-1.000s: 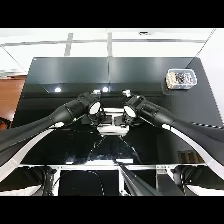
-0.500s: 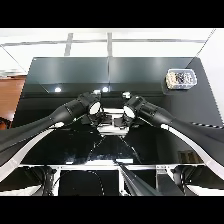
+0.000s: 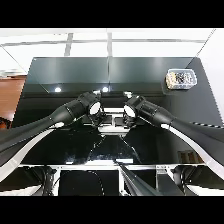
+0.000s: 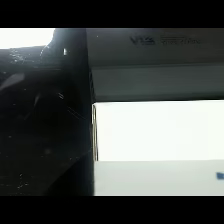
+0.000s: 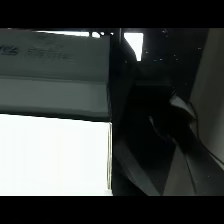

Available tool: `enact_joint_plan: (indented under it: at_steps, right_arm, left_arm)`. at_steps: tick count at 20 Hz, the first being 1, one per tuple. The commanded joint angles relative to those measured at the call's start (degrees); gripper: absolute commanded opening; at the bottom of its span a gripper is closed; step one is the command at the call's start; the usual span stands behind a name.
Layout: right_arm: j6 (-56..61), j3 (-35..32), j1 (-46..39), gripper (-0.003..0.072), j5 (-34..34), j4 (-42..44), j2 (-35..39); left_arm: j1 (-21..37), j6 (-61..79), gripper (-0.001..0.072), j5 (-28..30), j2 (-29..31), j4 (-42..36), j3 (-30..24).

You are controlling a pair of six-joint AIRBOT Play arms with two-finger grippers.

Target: Fold the box and place the chain.

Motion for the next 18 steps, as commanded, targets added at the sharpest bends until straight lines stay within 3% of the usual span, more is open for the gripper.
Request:
enact_joint_plan:
  at_steps: [1,2,4,7,10,12,15,18]
  right_arm:
    - [-0.4,0.0,0.0,0.0017,0.6,-0.1,0.0]
    - [-0.4,0.1,0.0,0.0027,0.6,-0.1,0.2]
    - [-1.0,0.2,-0.2,0.0446,0.9,-0.2,1.4]
    - [-3.8,0.6,-1.2,0.0451,3.0,-1.4,6.7]
    - [-5.8,1.3,-1.9,0.0451,7.0,-6.5,16.6]
    - [-6.0,1.4,-2.6,0.0451,8.5,-15.6,24.4]
    - [-6.0,1.4,-4.9,0.0451,10.9,-36.0,31.4]
    - [-5.7,0.3,-14.0,0.0451,6.3,-41.6,31.6]
  left_arm:
    - [0.0,0.2,0.0031,-0.2,0.0,0.2,0.0]
    - [0.0,0.2,0.0031,-0.2,0.0,0.2,0.0]
    - [0.0,0.2,0.0031,-0.2,0.0,0.2,0.0]
    - [0.0,0.2,0.0031,0.1,0.0,0.2,0.0]
    - [0.0,0.2,0.0031,0.2,0.0,0.2,0.0]
    - [0.0,0.2,0.0031,0.3,0.0,0.2,0.0]
    - [0.0,0.2,0.0031,0.4,0.0,0.2,0.0]
    - [0.1,0.2,0.0031,0.4,0.0,0.2,0.0]
